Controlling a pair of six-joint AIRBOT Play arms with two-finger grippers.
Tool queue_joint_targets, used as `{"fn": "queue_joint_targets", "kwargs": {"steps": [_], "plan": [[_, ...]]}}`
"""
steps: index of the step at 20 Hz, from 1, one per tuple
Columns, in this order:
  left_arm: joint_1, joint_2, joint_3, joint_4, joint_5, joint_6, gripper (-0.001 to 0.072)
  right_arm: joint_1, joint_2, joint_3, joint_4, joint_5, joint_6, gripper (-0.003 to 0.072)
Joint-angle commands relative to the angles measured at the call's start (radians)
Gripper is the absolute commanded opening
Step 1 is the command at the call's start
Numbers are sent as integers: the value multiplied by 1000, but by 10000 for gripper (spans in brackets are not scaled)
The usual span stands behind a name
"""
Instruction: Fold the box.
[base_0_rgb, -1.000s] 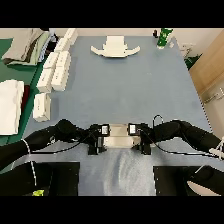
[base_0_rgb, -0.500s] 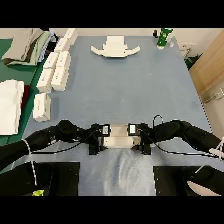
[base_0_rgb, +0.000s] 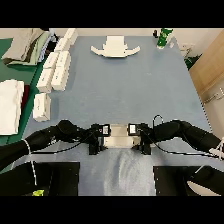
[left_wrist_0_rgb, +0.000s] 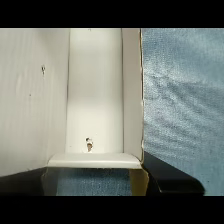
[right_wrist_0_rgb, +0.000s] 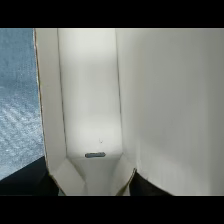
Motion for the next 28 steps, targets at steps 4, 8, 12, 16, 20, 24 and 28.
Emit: {"fn": "queue_joint_targets", "kwargs": {"steps": [4,8,12,16,20,24,28], "plan": [[0,0,1,0,1,0,466,-1,0,0,0,0,0,449],[0,0,1,0,1,0,466,-1,0,0,1,0,0,449],[0,0,1,0,1,0,466,-1,0,0,0,1,0,450],[0,0,1,0,1,0,466,-1,0,0,0,0,2,720],[0,0,1,0,1,0,466,-1,13,0,-3,0,11,720],[0,0,1,0,1,0,466,-1,112,0,-189,-6,295,720],[0,0,1,0,1,0,466,-1,258,0,-424,-164,552,720]]}}
